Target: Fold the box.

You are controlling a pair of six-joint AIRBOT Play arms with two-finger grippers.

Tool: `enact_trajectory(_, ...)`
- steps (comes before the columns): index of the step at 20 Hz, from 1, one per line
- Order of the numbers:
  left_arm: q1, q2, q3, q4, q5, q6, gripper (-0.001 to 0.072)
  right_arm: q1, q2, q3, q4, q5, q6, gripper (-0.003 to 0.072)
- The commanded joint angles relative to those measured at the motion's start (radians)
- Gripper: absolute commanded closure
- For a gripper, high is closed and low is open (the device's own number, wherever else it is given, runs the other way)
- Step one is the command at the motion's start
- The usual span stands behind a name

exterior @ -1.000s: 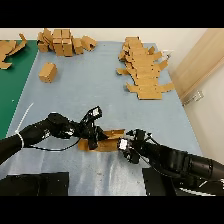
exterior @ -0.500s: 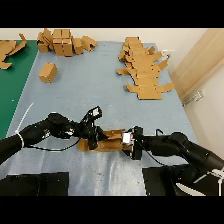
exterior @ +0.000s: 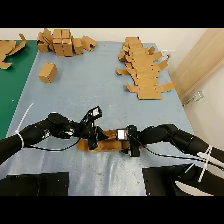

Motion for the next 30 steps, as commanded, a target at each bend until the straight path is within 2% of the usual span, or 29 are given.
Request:
enact_trajectory(1,0.000,0.001,0.001,0.000,0.000,0.000,0.0696,-0.005,-0.022,0.008,0.021,-0.005,-0.030,-0.0025)
enact_trajectory(9,0.000,0.001,0.001,0.000,0.000,0.000,0.0696,-0.040,-0.021,0.008,0.019,0.005,0.069,-0.0025)
enact_trajectory(18,0.000,0.001,0.001,0.000,0.000,0.000,0.0696,-0.040,-0.021,0.008,0.019,-0.005,0.068,-0.0023)
enact_trajectory(22,0.000,0.001,0.001,0.000,0.000,0.001,0.0695,-0.039,-0.021,0.008,0.019,-0.054,0.068,-0.0022)
enact_trajectory(30,0.000,0.001,0.001,-0.001,0.000,0.001,0.0695,0.010,-0.020,0.007,0.011,-0.023,0.068,-0.0019)
